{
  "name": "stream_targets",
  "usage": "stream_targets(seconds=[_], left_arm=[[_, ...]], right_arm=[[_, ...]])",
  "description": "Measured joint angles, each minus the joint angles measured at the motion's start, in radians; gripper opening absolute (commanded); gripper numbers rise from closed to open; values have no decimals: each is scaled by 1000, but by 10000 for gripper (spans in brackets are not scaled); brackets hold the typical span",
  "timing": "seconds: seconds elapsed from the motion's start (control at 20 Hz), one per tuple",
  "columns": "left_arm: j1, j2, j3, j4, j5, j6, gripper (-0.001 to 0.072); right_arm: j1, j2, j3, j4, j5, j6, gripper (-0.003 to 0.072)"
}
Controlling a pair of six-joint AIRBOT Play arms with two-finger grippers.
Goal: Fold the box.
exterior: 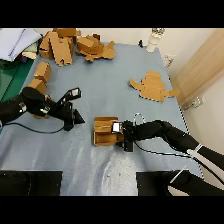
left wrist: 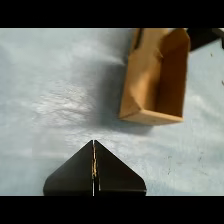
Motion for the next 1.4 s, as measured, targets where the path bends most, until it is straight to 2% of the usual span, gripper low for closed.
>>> stream_targets(seconds=[0.2,0.4,0.45,0.5,0.55,0.9,0.95,1.0,1.2,1.4], left_arm=[[-41,75,-152,-48,100,229,12],[-90,95,-198,-95,154,321,14],[-103,98,-202,-101,164,327,135],[-117,99,-205,-109,171,335,389],[-129,100,-208,-112,176,338,430],[-179,103,-214,-111,192,349,432],[-182,102,-214,-107,193,349,499],[-189,102,-214,-107,195,349,697],[-245,90,-214,-108,203,338,698],[-298,59,-214,-113,269,328,698]], right_arm=[[0,-4,0,2,4,43,541],[0,-26,0,-4,6,63,541],[0,-33,0,-8,5,66,541],[0,-40,1,-10,5,66,541],[0,-48,1,-13,5,66,541],[0,-65,1,-23,-5,72,541],[0,-65,1,-23,-8,73,541],[0,-66,1,-23,-9,73,541],[0,-66,1,-23,-15,73,541],[0,-66,1,-26,-24,73,541]])
